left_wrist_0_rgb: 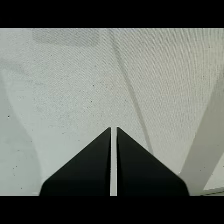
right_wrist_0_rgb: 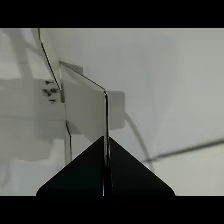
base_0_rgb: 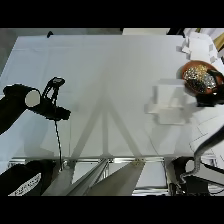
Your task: Fold the box and place the chain.
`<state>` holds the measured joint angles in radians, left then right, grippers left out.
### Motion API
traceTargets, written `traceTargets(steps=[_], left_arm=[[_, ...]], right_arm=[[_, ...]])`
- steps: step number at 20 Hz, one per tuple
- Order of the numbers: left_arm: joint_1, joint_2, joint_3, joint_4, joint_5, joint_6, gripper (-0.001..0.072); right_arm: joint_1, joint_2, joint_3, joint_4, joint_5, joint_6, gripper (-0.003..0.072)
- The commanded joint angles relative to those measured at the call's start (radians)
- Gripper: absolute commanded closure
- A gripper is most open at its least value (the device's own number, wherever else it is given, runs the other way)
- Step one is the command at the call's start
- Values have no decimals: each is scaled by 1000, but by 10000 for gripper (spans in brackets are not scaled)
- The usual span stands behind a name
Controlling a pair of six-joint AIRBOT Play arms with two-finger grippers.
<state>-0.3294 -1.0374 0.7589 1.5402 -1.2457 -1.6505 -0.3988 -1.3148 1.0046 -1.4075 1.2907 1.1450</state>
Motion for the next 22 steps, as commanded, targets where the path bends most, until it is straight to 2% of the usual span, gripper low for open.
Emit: traceTargets(steps=[1, 3, 7, 10, 14, 22], left_arm=[[0, 0, 0, 0, 0, 0, 669], [0, 0, 0, 0, 0, 0, 669], [0, 0, 0, 0, 0, 0, 669], [0, 0, 0, 0, 0, 0, 669], [0, 0, 0, 0, 0, 0, 669], [-1, 0, 0, -42, 21, 2, 671]], right_arm=[[127, 125, -146, 291, -106, -109, 670], [230, 202, -256, 294, -194, -109, 670], [370, 338, -428, 393, -383, -110, 669], [448, 399, -506, 414, -451, -106, 669], [544, 435, -541, 425, -525, -70, 669], [611, 435, -541, 416, -529, -70, 669]])
